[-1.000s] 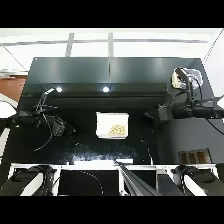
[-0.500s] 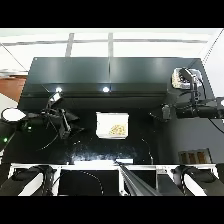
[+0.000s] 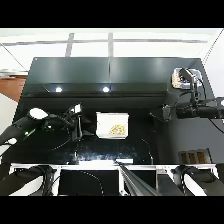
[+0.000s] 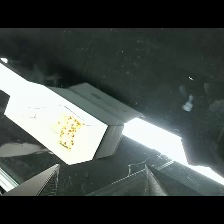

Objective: Fold the box and place the chain.

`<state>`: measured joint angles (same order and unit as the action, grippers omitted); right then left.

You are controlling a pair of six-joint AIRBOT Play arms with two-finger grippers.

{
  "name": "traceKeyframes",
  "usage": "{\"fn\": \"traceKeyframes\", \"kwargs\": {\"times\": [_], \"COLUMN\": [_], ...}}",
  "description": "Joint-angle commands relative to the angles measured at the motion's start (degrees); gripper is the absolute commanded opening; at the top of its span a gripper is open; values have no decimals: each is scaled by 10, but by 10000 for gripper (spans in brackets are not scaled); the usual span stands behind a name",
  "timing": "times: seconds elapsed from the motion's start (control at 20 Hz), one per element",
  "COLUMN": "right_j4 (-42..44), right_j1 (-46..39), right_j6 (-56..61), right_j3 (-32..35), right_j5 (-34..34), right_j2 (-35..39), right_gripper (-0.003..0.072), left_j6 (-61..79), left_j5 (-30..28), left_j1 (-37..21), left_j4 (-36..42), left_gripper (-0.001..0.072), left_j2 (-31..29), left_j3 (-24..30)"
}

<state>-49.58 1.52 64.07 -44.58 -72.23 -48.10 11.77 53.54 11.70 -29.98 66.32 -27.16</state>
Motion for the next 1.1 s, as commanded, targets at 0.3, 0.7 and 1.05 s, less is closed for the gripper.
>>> {"fn": "traceKeyframes", "kwargs": {"times": [0.3,0.7,1.05], "right_j4": [0,0,0], "right_j1": [0,0,2], "right_j6": [0,0,0], "right_j3": [0,0,0], "right_j5": [6,4,6], "right_j2": [0,0,0], "right_gripper": [606,606,606], "left_j6": [45,45,63], "left_j5": [-22,-38,-49], "left_j1": [41,87,89], "left_j4": [34,37,37], "left_gripper": [704,704,705], "left_j2": [28,45,45], "left_j3": [-9,-28,-34]}}
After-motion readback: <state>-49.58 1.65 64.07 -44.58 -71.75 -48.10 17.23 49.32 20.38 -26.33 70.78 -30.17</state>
